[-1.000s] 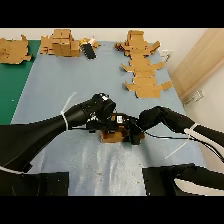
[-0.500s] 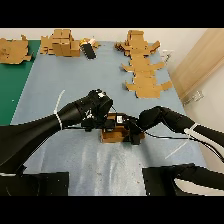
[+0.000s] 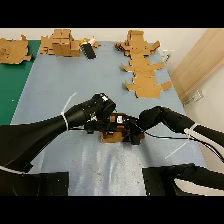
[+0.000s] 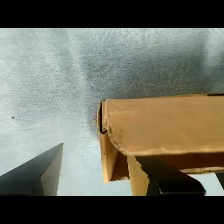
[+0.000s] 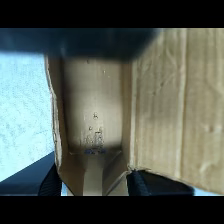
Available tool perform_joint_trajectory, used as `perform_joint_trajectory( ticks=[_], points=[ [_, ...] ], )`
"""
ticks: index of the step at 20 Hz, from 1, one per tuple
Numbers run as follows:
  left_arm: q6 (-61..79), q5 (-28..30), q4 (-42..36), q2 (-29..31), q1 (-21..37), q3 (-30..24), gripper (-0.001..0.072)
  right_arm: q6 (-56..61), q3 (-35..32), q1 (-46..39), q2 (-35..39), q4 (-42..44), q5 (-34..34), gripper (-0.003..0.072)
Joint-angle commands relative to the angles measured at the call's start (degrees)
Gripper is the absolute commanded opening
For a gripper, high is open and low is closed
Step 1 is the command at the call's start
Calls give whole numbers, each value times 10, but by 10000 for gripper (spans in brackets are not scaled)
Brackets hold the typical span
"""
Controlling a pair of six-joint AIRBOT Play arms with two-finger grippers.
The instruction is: Fold the box.
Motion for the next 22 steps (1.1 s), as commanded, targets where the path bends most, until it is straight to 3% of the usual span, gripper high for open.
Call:
perform_joint_trajectory(
  ticks=[1, 7, 8, 9, 17, 18, 21, 22],
  points=[
    [-23, 19, -5, -16, -7, -1, 580, 0, 0, 0, 0, 0, 0, 452],
    [-49, 17, -3, -24, -7, -1, 578, 0, 0, 0, 0, 0, 0, 452],
    [-54, 17, -2, -25, -7, -1, 465, 0, 0, 0, 0, 0, 0, 452],
    [-55, 20, -2, -26, -7, -4, 305, 0, 0, 0, 0, 0, 0, 452],
    [-68, 35, 0, -26, -14, -21, 274, 0, 0, 0, 0, 0, 0, 452],
    [-68, 38, -1, -26, -14, -21, 126, 0, 0, 0, 0, 0, 0, 452],
    [-68, 45, 0, -26, -21, -21, 102, 0, 0, 0, 0, 0, 0, 452],
    [-68, 45, -1, -26, -22, -21, 5, 0, 0, 0, 0, 0, 0, 452]
  ],
)
